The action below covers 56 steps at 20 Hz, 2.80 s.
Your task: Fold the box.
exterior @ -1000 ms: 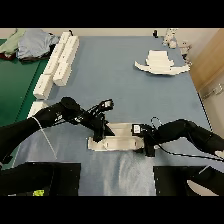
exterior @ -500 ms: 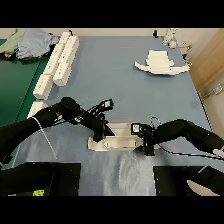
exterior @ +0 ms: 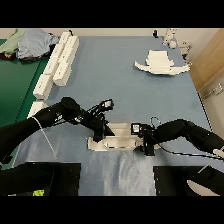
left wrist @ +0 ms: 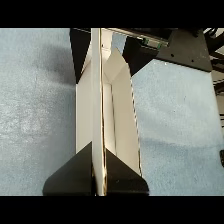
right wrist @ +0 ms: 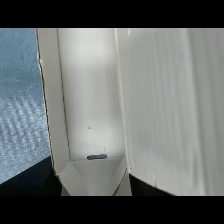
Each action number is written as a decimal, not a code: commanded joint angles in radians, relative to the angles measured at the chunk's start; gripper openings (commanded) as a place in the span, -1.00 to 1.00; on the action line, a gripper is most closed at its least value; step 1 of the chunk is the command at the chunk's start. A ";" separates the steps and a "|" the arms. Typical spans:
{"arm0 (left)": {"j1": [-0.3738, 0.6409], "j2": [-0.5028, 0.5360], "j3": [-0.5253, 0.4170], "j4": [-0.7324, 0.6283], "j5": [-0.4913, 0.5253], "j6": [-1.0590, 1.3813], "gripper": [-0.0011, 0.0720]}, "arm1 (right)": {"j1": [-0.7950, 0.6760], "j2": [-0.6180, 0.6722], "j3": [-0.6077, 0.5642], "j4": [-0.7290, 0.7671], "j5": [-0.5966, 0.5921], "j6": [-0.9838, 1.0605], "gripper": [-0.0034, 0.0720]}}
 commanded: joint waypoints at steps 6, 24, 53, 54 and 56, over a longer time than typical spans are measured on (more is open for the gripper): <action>0.000 0.000 0.000 0.000 0.000 0.000 -0.93 | 0.001 0.001 0.000 -0.006 -0.006 0.000 0.36; 0.000 0.000 0.000 -0.044 0.013 0.000 -0.44 | 0.001 0.001 0.000 -0.011 -0.006 0.000 0.35; -0.078 0.058 0.065 -0.044 0.208 -1.083 -0.93 | 0.001 0.001 0.000 -0.014 -0.006 0.000 0.35; -0.064 0.022 0.068 -0.040 0.221 -1.102 -0.93 | 0.001 0.001 0.000 -0.014 -0.006 0.000 0.35; -0.050 -0.039 0.068 -0.032 0.229 -1.127 -0.93 | 0.001 0.001 0.000 -0.014 -0.006 0.000 0.36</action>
